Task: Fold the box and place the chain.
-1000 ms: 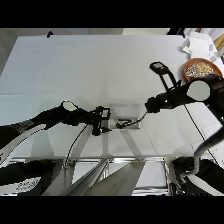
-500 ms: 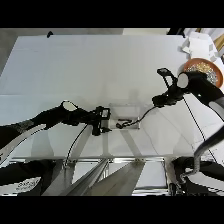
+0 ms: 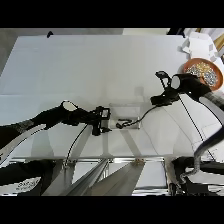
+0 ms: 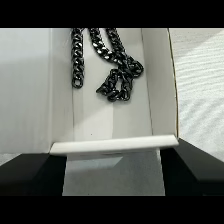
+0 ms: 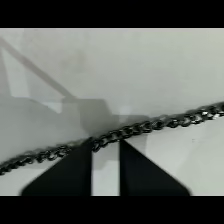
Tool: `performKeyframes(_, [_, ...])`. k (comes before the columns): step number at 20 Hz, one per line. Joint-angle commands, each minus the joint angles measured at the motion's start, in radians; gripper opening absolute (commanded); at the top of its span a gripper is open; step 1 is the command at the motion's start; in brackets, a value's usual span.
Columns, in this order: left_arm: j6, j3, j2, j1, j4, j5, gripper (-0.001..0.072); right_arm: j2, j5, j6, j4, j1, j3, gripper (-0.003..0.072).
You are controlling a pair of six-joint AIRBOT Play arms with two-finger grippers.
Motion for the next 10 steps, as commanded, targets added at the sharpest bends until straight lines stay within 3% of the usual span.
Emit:
performKeyframes(1, [0.0,0.0,0.001,0.001,0.0,0.0,0.0251,-0.015,-0.012,-0.003,0.01,0.001,-0.001,0.0019])
performKeyframes(5, [0.0,0.0,0.001,0.001,0.0,0.0,0.0251,0.031,0.025,-0.029,0.01,0.001,-0.001,0.0019])
performKeyframes(10, [0.0,0.0,0.001,0.001,0.0,0.0,0.0251,0.186,0.092,-0.045,0.015,0.001,-0.001,0.0019])
